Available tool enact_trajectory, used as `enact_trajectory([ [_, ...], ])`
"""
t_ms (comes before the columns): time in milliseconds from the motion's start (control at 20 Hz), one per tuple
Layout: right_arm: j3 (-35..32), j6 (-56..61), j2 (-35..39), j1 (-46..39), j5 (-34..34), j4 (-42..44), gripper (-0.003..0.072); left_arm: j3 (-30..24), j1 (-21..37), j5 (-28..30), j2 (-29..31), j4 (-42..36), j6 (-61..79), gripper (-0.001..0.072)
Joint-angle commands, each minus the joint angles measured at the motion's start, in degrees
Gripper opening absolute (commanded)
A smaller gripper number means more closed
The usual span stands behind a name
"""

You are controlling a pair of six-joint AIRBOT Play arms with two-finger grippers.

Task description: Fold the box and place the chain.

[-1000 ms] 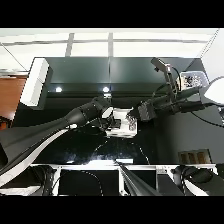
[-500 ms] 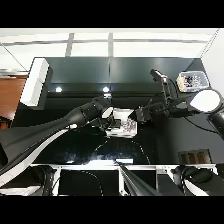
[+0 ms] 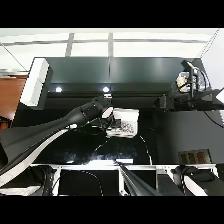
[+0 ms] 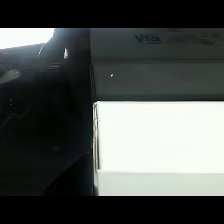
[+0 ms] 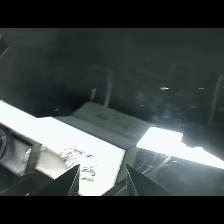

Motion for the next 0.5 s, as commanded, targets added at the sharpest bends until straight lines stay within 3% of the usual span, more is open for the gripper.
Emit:
enact_trajectory([
  [0,0.11,0.24,0.48,-2.56,0.11,-1.79,0.0344,0.0,0.07,0.63,-0.13,-0.02,0.09,0.0025],
  [50,0.11,0.24,0.48,-2.58,0.55,-1.79,0.0344,0.02,0.09,0.57,-0.11,-0.13,0.26,0.0027],
  [100,0.11,0.24,0.48,-2.58,1.31,-1.84,0.0344,0.04,0.11,0.11,0.02,-0.87,0.24,0.0083],
  [200,0.11,0.22,0.48,-2.58,2.64,-1.99,0.0344,0.96,0.11,-2.14,0.59,-1.01,1.49,0.0552],
  [250,0.11,0.22,0.48,-2.6,2.84,-2.08,0.0345,1.84,0.24,-3.41,1.11,-0.68,3.5,0.0586],
  [450,0.11,0.24,0.48,-2.6,2.86,-2.05,0.0344,3.43,0.39,-6.27,8.37,-0.13,16.81,0.0586],
])
